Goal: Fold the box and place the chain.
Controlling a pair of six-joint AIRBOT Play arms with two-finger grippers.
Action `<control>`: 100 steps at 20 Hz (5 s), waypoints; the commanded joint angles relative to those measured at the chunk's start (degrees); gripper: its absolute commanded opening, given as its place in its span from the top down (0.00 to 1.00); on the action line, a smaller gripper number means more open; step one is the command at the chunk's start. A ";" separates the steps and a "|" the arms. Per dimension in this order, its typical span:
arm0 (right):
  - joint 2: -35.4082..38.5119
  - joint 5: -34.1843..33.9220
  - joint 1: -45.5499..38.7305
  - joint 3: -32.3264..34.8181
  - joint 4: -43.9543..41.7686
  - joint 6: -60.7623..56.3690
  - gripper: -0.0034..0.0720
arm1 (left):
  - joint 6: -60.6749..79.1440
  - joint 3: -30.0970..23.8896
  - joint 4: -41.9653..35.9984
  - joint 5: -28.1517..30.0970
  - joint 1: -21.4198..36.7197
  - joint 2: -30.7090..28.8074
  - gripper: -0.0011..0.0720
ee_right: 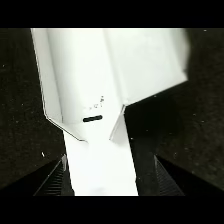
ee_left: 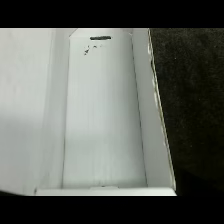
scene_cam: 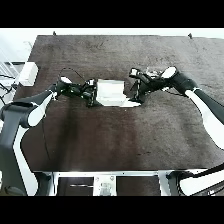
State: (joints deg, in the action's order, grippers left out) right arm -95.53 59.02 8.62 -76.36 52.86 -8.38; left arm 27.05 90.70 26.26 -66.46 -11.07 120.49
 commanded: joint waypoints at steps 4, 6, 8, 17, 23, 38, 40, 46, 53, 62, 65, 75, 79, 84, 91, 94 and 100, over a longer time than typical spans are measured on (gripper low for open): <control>-1.92 -2.64 2.21 1.92 -2.97 4.59 0.10 | 0.00 0.00 0.02 0.07 0.00 0.00 0.50; -2.34 -3.56 2.43 1.90 -3.56 4.61 0.10 | 0.02 0.00 0.02 0.04 0.00 0.00 0.50; -2.82 -3.52 2.43 1.92 -4.00 4.59 0.31 | 0.00 0.00 0.02 0.04 0.00 0.00 0.50; -4.20 -4.76 6.16 2.32 -7.87 9.53 0.59 | 0.00 0.00 0.02 0.02 0.00 0.00 0.50; -5.42 -8.87 6.60 2.32 -9.84 9.53 0.48 | 0.00 0.00 0.02 0.04 0.00 0.00 0.50; -2.56 -5.35 6.54 2.32 -0.09 -5.25 0.94 | 0.00 0.00 0.02 0.04 0.00 0.00 0.50; 0.02 -2.45 6.54 2.32 4.17 -12.11 0.94 | 0.00 0.00 0.00 0.04 0.00 0.00 0.50; 9.55 0.63 5.49 2.32 15.80 -36.83 0.94 | 0.00 0.00 0.02 0.04 0.00 0.00 0.50; 12.92 0.61 -7.06 3.61 15.13 -57.24 0.94 | 0.00 0.00 0.02 0.02 0.00 0.00 0.50; 4.28 -1.22 -12.17 11.26 -3.74 -53.96 0.94 | 0.00 0.00 0.02 0.02 0.00 0.00 0.50; 0.22 -1.44 -11.43 11.30 -10.54 -50.69 0.94 | 0.00 0.00 0.02 0.04 0.00 0.00 0.50; 0.55 -4.22 -3.34 11.45 -19.23 -45.88 0.94 | 0.00 0.00 0.02 0.04 0.00 0.00 0.50; 2.82 -4.59 -2.62 11.43 -19.26 -45.94 0.94 | 0.00 0.00 0.02 0.02 0.00 0.00 0.50; 3.02 -4.57 -2.60 11.41 -19.43 -45.94 0.43 | 0.00 0.00 0.02 0.00 0.00 0.00 0.50; 2.97 -4.61 -0.04 10.75 -19.43 -48.22 0.25 | 0.00 0.00 0.02 0.00 0.00 0.00 0.50; 2.97 -4.76 0.02 9.75 -19.41 -50.42 0.25 | 0.00 0.00 0.00 0.00 0.00 0.00 0.50; 2.95 -7.23 2.54 7.80 -15.93 -56.46 0.27 | 0.00 0.00 0.00 0.00 0.00 0.00 0.50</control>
State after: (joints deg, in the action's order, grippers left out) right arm -92.60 53.41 10.24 -67.81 34.37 -60.71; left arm 27.03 90.70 26.26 -66.46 -11.07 120.49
